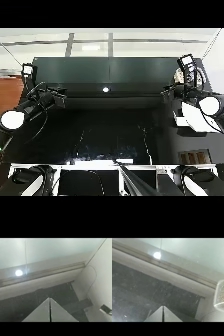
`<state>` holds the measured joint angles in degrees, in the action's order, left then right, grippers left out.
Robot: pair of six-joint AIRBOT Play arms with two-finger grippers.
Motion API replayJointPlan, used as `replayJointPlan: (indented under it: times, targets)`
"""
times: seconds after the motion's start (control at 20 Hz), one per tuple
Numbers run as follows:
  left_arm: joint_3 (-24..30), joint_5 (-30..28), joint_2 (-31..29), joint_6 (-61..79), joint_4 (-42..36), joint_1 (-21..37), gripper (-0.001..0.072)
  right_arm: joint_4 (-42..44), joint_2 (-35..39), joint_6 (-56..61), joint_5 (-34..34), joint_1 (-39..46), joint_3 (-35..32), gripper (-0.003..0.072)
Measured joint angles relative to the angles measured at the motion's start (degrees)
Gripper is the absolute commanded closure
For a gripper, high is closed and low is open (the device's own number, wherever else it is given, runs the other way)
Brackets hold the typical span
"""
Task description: Fold the box and place the chain.
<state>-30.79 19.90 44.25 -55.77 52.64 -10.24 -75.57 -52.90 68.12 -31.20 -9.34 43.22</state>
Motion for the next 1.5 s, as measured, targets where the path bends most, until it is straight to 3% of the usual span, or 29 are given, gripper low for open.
replayJointPlan:
  times: [0.85,1.05,1.1,1.15,1.2,1.35,1.5]
  targets:
    - [0.0,0.0,0.0,0.0,-1.6,-0.1,0.068,0.4,0.0,0.0,0.4,0.0,0.0,0.0674]
    - [0.0,0.0,0.0,0.0,-2.1,-0.1,0.0679,5.6,-0.2,0.0,2.3,0.0,0.0,0.0674]
    - [0.0,0.0,0.0,0.0,-2.1,-0.1,0.0617,6.7,-0.4,0.0,3.0,0.0,0.0,0.0672]
    - [0.0,0.0,0.1,0.0,-2.2,-0.1,0.0287,7.5,-0.9,0.0,3.9,0.0,0.0,0.0476]
    - [0.0,-0.1,0.3,0.0,-2.2,-0.1,0.0,8.0,-1.6,0.1,4.8,0.0,0.0,-0.0029]
    - [0.0,-0.4,1.2,-0.1,-2.3,-0.1,-0.0005,8.3,-4.7,0.3,5.9,1.0,0.0,-0.0034]
    - [0.0,0.6,1.8,-0.1,-0.8,-0.1,-0.0004,1.4,-7.1,7.4,6.1,7.6,1.7,-0.0034]
